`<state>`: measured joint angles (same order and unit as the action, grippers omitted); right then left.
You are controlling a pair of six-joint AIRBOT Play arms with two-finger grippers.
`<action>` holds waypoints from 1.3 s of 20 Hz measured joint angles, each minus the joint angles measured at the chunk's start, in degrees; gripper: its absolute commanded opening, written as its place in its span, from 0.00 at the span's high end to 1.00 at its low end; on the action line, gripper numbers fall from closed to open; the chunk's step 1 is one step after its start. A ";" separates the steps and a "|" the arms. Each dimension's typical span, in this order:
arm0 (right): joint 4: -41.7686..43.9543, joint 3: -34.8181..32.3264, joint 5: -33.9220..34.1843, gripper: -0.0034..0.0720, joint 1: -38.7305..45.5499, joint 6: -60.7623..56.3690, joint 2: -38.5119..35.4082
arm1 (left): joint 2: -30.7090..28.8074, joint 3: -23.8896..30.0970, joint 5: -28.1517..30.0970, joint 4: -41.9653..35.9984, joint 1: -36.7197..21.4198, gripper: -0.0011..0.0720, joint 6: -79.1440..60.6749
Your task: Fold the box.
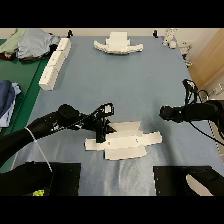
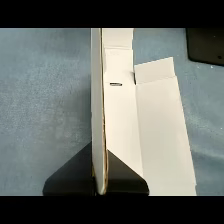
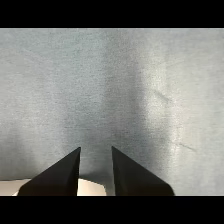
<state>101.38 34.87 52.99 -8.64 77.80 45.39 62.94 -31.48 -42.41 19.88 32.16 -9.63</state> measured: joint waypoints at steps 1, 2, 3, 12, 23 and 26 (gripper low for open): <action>0.00 0.00 0.02 0.56 0.00 0.00 0.00 | 0.00 0.11 -0.44 -0.02 0.00 0.97 0.00; 0.00 0.00 0.02 0.56 0.00 0.00 0.00 | 0.00 0.22 -0.76 -0.02 0.00 0.97 0.00; 0.00 0.00 0.02 0.56 0.00 0.02 0.00 | 0.00 0.26 -1.29 0.00 0.00 0.97 0.00; 0.04 0.00 0.20 0.56 0.00 0.00 0.00 | -0.07 0.31 -4.85 0.79 -0.28 0.97 -0.20; 0.83 0.00 0.52 0.56 0.00 0.00 0.00 | -0.04 -0.42 -7.13 1.33 -0.24 0.97 -0.28; 1.01 0.00 0.59 0.56 0.00 0.00 0.00 | -0.04 -0.55 -7.10 2.01 -0.24 0.97 -0.26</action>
<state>102.39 34.87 53.58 -8.64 77.80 45.39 62.89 -32.03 -49.52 21.89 31.92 -9.89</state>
